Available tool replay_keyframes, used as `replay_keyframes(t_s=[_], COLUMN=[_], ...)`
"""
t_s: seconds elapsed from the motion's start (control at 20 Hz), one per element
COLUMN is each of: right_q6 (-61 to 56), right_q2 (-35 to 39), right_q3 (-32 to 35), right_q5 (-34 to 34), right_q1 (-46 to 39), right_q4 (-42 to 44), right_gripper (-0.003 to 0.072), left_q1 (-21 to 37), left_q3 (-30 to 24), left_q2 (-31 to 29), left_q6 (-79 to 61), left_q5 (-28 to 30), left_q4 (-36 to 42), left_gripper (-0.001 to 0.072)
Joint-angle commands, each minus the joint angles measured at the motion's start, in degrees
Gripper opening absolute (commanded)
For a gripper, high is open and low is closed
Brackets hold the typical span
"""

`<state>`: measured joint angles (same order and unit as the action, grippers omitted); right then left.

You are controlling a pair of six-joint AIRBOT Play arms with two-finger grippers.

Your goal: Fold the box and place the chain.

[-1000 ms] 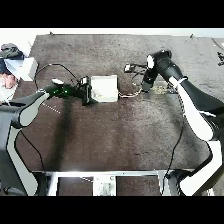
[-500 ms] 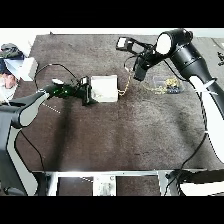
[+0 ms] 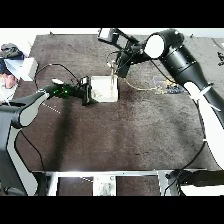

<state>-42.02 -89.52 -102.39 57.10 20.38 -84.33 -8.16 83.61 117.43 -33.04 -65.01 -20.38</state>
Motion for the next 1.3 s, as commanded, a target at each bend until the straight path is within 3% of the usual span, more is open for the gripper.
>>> replay_keyframes(t_s=[0.0, 0.2, 0.25, 0.3, 0.35, 0.6, 0.75, 0.8, 0.85, 1.1, 1.25], right_q6=[-1.4, -3.0, -2.9, -2.8, -3.0, -4.5, -2.0, -0.2, 0.3, 3.3, 5.2], right_q2=[-3.0, -8.0, -8.7, -8.9, -8.7, -8.5, -10.6, -11.6, -12.8, -18.1, -20.6], right_q3=[0.0, 0.1, 0.1, 0.2, 0.1, 0.2, 0.2, 0.2, 0.2, 0.1, 0.1], right_q5=[-1.0, 1.7, 2.8, 4.1, 5.6, 17.2, 17.5, 17.5, 17.5, 17.6, 17.1], right_q1=[1.2, 1.2, 1.1, 0.9, 0.4, -9.0, -15.7, -17.3, -18.6, -20.3, -20.4], right_q4=[2.1, 1.7, 1.3, 0.2, -0.8, -0.9, -1.0, -1.6, -3.1, -11.9, -9.2], right_gripper=[-0.0012, 0.0008, 0.0254, 0.0348, 0.0263, 0.0283, 0.0293, 0.0344, 0.0344, 0.0344, 0.0343], left_q1=[0.0, 0.0, 0.0, 0.0, 0.0, 0.0, 0.0, 0.0, 0.0, 0.0, 0.0], left_q3=[0.0, 0.0, 0.0, 0.0, 0.0, 0.0, 0.0, 0.0, 0.0, 0.0, 0.0], left_q2=[0.0, 0.0, 0.0, 0.0, 0.0, 0.0, 0.0, 0.0, 0.0, 0.0, 0.0], left_q6=[0.0, 0.0, 0.0, 0.0, 0.0, 0.0, 0.0, 0.0, 0.0, 0.0, 0.0], left_q5=[0.0, 0.0, 0.0, 0.0, 0.0, 0.0, 0.0, 0.0, 0.0, 0.0, 0.0], left_q4=[0.0, 0.0, 0.0, 0.0, 0.0, 0.0, 0.0, 0.0, 0.0, 0.0, 0.0], left_gripper=[0.0275, 0.0275, 0.0275, 0.0274, 0.0275, 0.0275, 0.0275, 0.0275, 0.0275, 0.0275, 0.0275])
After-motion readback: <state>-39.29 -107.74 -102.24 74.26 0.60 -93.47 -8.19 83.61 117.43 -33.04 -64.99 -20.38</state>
